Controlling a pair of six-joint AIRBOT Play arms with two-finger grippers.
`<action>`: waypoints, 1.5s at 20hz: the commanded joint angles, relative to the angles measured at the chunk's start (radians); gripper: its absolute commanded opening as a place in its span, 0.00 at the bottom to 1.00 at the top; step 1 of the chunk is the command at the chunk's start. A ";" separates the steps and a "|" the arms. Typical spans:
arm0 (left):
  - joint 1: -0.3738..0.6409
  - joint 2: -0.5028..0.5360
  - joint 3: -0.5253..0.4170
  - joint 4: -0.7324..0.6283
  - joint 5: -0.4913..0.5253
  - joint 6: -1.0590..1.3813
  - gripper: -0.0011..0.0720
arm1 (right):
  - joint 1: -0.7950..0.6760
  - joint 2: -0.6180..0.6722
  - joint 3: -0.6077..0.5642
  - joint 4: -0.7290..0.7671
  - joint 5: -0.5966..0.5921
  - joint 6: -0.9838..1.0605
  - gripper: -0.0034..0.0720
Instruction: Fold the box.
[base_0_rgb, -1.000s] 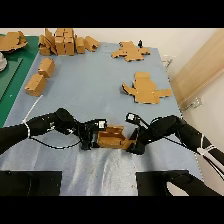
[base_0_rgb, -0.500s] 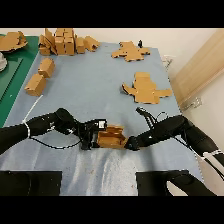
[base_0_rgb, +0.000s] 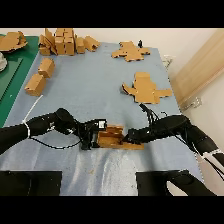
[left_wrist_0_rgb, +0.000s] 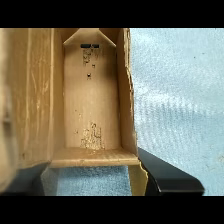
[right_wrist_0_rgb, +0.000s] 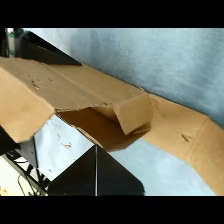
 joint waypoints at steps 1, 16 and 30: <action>0.000 0.000 0.000 0.000 0.000 0.000 0.57 | 0.001 0.001 0.001 0.111 0.071 0.030 0.05; -0.001 0.000 0.000 0.000 0.000 0.000 0.57 | 0.085 0.002 0.125 0.192 0.325 0.274 0.05; -0.003 0.000 0.000 0.000 0.000 0.000 0.57 | 0.160 0.074 0.140 -0.188 -0.069 0.333 0.05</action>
